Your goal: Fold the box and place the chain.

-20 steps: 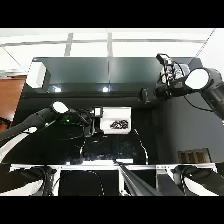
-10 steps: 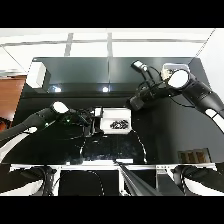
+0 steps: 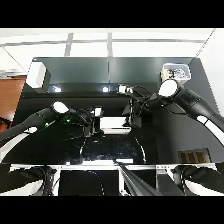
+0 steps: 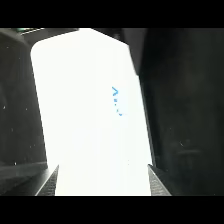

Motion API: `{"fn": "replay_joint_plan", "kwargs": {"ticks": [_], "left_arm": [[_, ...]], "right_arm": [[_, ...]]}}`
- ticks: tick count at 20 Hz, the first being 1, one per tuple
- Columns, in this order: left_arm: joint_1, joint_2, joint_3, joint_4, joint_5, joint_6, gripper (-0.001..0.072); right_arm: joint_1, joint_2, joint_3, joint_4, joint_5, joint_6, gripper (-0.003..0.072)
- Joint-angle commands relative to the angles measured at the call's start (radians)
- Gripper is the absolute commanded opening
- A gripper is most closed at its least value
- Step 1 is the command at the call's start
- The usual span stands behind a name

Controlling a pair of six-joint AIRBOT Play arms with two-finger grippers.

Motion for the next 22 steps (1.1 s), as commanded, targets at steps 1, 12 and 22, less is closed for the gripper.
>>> {"fn": "replay_joint_plan", "kwargs": {"ticks": [1,12,22], "left_arm": [[0.000,0.000,0.001,0.000,0.000,0.000,0.0284],[0.000,0.000,0.001,0.000,0.000,0.000,0.0284],[0.000,0.000,0.001,0.000,0.000,0.000,0.0284]], "right_arm": [[0.022,-0.006,-0.023,0.012,-0.023,-0.072,0.0613],[0.022,-0.017,-0.039,0.011,-0.027,-0.070,0.0242],[0.024,-0.008,-0.039,0.002,-0.088,-0.038,0.0573]]}}
